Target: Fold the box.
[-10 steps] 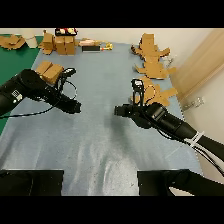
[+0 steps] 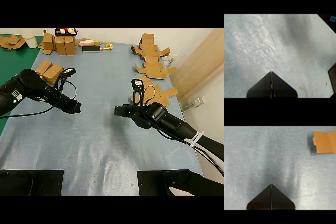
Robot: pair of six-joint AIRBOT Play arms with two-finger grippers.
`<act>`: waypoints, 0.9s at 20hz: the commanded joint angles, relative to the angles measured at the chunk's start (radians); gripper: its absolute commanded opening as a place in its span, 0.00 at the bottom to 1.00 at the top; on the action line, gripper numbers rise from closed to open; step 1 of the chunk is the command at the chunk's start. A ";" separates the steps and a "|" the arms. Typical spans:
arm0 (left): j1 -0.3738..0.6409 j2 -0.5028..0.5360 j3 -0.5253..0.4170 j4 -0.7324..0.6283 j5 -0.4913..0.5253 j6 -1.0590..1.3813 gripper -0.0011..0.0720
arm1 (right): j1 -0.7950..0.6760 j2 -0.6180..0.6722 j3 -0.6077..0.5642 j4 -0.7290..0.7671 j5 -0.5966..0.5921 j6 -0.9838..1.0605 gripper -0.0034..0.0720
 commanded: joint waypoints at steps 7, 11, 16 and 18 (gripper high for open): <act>0.001 0.000 0.000 0.000 0.017 0.001 0.03 | 0.002 -0.001 0.002 0.071 0.053 0.015 0.05; 0.001 0.000 0.000 0.000 0.095 0.001 0.03 | 0.002 -0.001 0.002 0.141 0.056 0.039 0.05; 0.000 0.000 0.000 0.000 0.135 -0.002 0.03 | -0.013 -0.001 0.009 0.161 0.019 0.038 0.06; 0.002 0.000 0.000 0.000 0.134 -0.061 0.03 | -0.127 -0.001 0.089 0.145 -0.177 0.006 0.13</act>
